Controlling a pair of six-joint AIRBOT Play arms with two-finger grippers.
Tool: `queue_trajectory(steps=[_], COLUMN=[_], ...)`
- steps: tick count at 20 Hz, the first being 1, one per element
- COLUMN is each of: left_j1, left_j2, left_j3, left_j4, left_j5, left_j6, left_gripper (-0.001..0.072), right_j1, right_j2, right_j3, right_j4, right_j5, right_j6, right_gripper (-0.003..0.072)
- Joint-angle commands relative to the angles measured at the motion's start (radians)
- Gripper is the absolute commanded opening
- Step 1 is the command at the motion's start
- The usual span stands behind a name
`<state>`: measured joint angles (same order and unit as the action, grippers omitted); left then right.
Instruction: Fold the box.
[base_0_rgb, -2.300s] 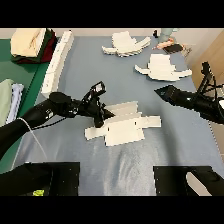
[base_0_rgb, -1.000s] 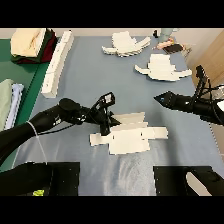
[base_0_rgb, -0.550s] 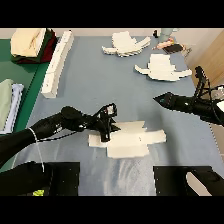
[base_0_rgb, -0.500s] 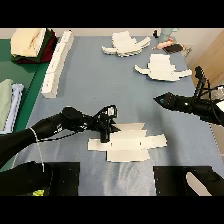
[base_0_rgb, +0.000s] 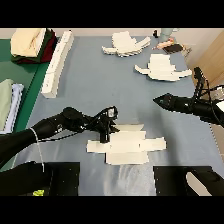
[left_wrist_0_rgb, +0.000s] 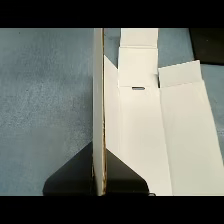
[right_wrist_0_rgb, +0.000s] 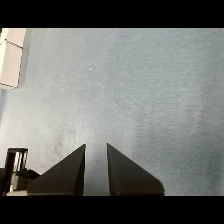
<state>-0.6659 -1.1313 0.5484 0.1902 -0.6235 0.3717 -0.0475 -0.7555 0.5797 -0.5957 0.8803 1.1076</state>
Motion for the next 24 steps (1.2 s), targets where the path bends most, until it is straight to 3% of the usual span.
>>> queue_trajectory(steps=[1, 4, 11, 18, 24], left_j1=[-0.002, -0.002, -0.011, -0.039, -0.038], left_j2=[0.09, 0.171, 0.062, -0.013, 0.004], left_j3=[0.001, 0.0, -0.065, -0.073, -0.072], left_j4=[-0.008, -0.018, -0.172, -0.175, -0.168], left_j5=[0.068, 0.081, 0.086, 0.1, 0.101], left_j6=[0.066, 0.097, 0.298, 0.327, 0.234], left_gripper=[0.0012, 0.0012, 0.0011, 0.0013, 0.0014], right_j1=[0.0, 0.0, 0.0, 0.0, 0.0], right_j2=[0.001, 0.001, 0.001, 0.001, 0.001], right_j3=[0.0, 0.0, 0.0, 0.0, 0.0], right_j4=[0.0, 0.0, 0.001, 0.001, 0.008], right_j5=[0.003, 0.002, -0.002, 0.003, 0.029], right_j6=[0.0, 0.0, 0.0, 0.0, 0.0], right_gripper=[0.0204, 0.0204, 0.0204, 0.0204, 0.0198])
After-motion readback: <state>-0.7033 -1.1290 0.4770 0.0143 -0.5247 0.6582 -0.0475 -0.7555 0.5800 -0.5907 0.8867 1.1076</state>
